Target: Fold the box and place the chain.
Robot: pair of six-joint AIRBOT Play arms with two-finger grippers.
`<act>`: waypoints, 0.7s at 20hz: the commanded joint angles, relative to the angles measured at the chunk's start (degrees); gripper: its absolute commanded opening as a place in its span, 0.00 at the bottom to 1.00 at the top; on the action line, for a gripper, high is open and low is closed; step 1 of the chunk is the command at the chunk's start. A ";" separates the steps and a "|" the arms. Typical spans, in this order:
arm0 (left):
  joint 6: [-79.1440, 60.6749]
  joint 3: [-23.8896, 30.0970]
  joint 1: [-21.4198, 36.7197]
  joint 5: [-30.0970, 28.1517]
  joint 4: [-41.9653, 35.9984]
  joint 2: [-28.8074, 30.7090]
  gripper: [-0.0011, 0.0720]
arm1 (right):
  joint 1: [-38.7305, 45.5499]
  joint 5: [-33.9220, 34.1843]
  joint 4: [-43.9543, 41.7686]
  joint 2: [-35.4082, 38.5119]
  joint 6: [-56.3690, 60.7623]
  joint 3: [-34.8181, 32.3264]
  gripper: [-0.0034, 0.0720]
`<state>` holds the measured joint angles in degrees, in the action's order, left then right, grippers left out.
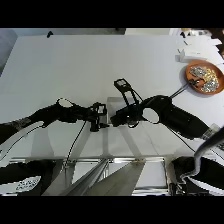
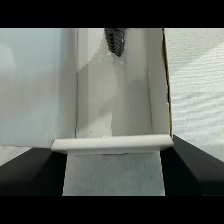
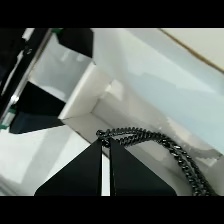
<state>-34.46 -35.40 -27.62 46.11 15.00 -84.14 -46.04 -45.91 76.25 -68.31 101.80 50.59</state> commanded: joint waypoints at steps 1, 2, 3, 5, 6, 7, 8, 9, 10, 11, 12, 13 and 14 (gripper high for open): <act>-0.02 0.02 0.02 0.00 0.02 0.04 0.32 | -0.07 -0.42 4.57 -0.22 3.41 -0.02 0.07; -0.02 0.02 0.02 0.00 0.02 0.04 0.32 | -0.07 -1.03 4.57 -0.22 3.34 -0.02 0.07; -0.02 0.02 0.02 0.00 0.02 0.04 0.32 | -0.07 -1.73 4.74 -0.24 3.21 -0.02 0.07; -0.02 0.02 0.02 0.00 0.02 0.04 0.32 | -0.09 -3.17 5.03 -0.24 3.17 -0.02 0.07; -0.02 0.02 0.02 0.00 0.02 0.04 0.32 | -0.09 -3.80 5.03 -0.24 3.17 -0.02 0.07; -0.02 0.02 0.02 0.00 0.02 0.04 0.32 | -0.07 -4.48 5.05 -0.24 3.15 -0.02 0.07; -0.02 0.02 0.02 0.00 0.02 0.04 0.32 | -0.07 -4.81 5.05 -0.24 3.15 -0.02 0.07; -0.02 0.02 0.02 0.00 0.02 0.04 0.32 | -0.07 -5.09 5.03 -0.24 3.02 -0.02 0.07; -0.02 0.02 0.02 0.00 0.02 0.04 0.32 | -0.07 -5.62 5.07 -0.24 2.69 -0.02 0.07; -0.02 0.02 0.02 0.00 0.02 0.04 0.32 | -0.09 -6.25 5.29 -0.24 2.69 -0.02 0.13; -0.02 0.02 0.02 0.00 0.02 0.04 0.32 | -0.07 -6.91 5.64 -0.24 2.69 -0.02 0.13; -0.02 0.02 0.02 0.00 0.02 0.04 0.32 | -0.07 -7.54 6.05 -0.24 2.69 -0.02 0.13; -0.02 0.02 0.02 0.00 0.02 0.04 0.32 | -0.07 -7.91 6.08 -0.20 2.69 0.00 0.13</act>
